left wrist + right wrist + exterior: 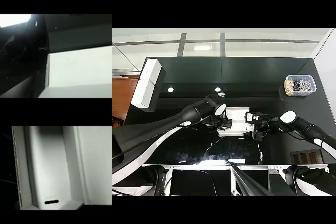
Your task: Fold the box and place the chain.
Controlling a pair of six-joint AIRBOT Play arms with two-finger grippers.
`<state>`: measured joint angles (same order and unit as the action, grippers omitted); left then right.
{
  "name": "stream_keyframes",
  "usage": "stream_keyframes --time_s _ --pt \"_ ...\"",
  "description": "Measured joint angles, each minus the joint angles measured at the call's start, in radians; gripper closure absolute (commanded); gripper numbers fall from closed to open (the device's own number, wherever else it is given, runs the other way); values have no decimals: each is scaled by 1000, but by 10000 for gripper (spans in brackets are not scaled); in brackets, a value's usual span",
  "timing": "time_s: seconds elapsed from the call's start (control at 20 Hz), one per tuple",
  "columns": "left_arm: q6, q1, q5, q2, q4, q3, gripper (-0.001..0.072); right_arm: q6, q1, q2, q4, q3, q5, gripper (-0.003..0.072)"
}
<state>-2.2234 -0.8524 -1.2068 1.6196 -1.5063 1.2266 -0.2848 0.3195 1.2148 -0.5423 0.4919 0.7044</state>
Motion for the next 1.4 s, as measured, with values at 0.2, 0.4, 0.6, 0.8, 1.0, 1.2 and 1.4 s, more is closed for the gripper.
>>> stream_keyframes --time_s 0.2,0.4,0.6,0.8,1.0,1.2,1.4 --pt "-29 -3 -11 18 37 10 513 -1 0 0 0 0 1 479" --pt "-48 -4 -25 26 42 29 510 0 0 0 -1 0 1 479" --pt "-55 -2 -26 27 45 43 505 0 0 0 0 0 0 479" --pt "-77 0 -31 27 35 48 411 0 0 0 0 0 0 479" --pt "-91 9 -35 27 26 48 414 0 0 0 0 0 0 479" --pt "-108 13 -35 27 22 48 459 0 0 0 0 0 0 479" --pt "-117 14 -32 27 23 49 683 1 0 0 0 0 0 479"
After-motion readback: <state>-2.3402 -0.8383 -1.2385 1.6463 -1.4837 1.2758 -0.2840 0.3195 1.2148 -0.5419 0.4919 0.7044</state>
